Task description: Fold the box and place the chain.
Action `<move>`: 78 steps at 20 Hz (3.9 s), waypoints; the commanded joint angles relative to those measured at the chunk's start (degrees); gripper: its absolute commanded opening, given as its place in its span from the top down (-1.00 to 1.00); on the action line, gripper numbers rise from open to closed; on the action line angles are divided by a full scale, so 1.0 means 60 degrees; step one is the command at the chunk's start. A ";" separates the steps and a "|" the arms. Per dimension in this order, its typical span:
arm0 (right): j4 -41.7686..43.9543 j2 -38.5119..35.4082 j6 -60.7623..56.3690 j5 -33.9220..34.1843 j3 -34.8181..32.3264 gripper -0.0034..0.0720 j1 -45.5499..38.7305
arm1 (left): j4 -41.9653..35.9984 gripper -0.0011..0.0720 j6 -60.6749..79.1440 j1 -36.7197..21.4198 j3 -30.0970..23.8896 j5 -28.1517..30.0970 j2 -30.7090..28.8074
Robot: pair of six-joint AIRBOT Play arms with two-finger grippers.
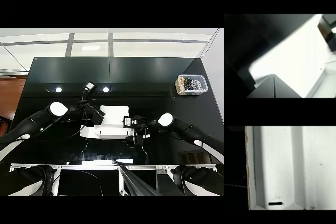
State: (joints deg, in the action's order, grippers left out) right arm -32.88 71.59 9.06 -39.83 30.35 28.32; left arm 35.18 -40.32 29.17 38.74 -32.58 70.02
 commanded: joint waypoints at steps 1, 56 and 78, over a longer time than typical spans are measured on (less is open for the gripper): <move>0.0000 0.0000 0.0000 0.0004 -0.0004 0.57 0.0000 | 0.0182 0.90 0.0040 0.0029 -0.0033 -0.0659 0.0776; -0.0025 0.0000 -0.0004 0.0007 -0.0004 0.57 0.0000 | -0.0178 0.02 0.6666 0.0477 -0.1297 -0.1351 -0.0627; -0.0025 0.0000 -0.0004 0.0007 -0.0004 0.57 0.0004 | 0.0601 0.90 -0.4291 -0.4987 -0.2058 -0.4758 -0.0066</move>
State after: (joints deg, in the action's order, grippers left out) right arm -33.04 71.59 9.06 -39.77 30.35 28.32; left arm 47.77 -68.07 -1.48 27.03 -60.69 62.72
